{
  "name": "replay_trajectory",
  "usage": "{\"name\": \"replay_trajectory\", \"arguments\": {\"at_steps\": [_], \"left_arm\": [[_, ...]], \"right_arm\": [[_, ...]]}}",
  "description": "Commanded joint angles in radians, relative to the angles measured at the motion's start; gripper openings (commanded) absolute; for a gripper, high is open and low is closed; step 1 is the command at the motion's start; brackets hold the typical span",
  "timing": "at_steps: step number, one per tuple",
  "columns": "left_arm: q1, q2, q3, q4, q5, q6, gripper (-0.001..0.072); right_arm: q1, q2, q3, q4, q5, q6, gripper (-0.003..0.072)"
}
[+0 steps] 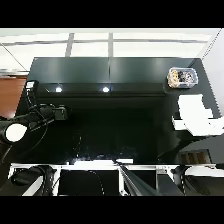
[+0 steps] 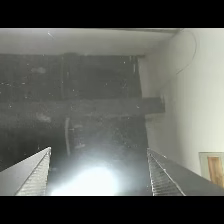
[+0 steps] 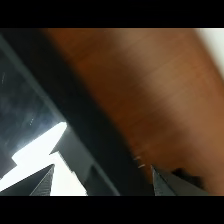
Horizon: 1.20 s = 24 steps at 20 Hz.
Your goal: Fold the box and place the chain.
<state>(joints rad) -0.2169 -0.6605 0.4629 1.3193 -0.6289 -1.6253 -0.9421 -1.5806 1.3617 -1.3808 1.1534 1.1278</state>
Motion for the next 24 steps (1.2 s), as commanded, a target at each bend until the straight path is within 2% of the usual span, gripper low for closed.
{"name": "replay_trajectory", "arguments": {"at_steps": [1,4,7,9,10,11,12,13,14,16,17,20,24], "left_arm": [[0.0,-0.001,0.0,-0.001,-0.003,-0.002,0.0713],[0.001,-0.011,0.0,0.0,0.001,-0.002,0.0713],[0.001,-0.026,0.0,0.0,0.0,-0.002,0.0713],[0.001,-0.035,0.0,0.0,0.0,-0.002,0.0713],[0.001,-0.038,0.0,0.0,0.0,-0.002,0.0713],[0.001,-0.038,0.0,0.0,0.0,-0.002,0.0713],[0.001,-0.038,0.0,0.0,0.0,-0.002,0.0713],[0.001,-0.038,0.0,0.0,0.0,-0.002,0.0713],[0.001,-0.038,0.0,0.0,0.0,-0.002,0.0713],[0.001,-0.038,0.0,0.0,0.0,-0.002,0.0713],[0.001,-0.038,0.0,0.0,0.0,-0.002,0.0713],[0.001,-0.038,0.0,0.0,0.001,-0.002,0.0713],[0.001,-0.038,0.0,0.0,0.0,-0.002,0.0713]], "right_arm": [[-0.069,-0.057,0.016,0.18,0.1,-0.235,0.0708],[-0.061,-0.066,0.015,0.227,0.08,-0.303,0.0707],[-0.051,-0.099,0.014,0.24,0.171,-0.303,0.0706],[-0.04,-0.101,0.011,0.239,0.174,-0.302,0.0491],[-0.035,-0.101,0.01,0.234,0.18,-0.301,0.0412],[-0.029,-0.101,0.01,0.215,0.188,-0.293,0.0395],[-0.021,-0.101,0.01,0.186,0.2,-0.287,0.0297],[-0.014,-0.101,0.01,0.155,0.207,-0.271,0.0297],[-0.008,-0.1,0.01,0.137,0.212,-0.267,0.0222],[0.01,-0.097,0.01,0.119,0.216,-0.243,0.0191],[0.02,-0.094,0.01,0.12,0.224,-0.242,0.0025],[0.055,-0.065,-0.016,0.16,0.267,-0.287,0.0017],[0.104,0.049,-0.156,0.294,0.253,-0.341,0.0016]]}}
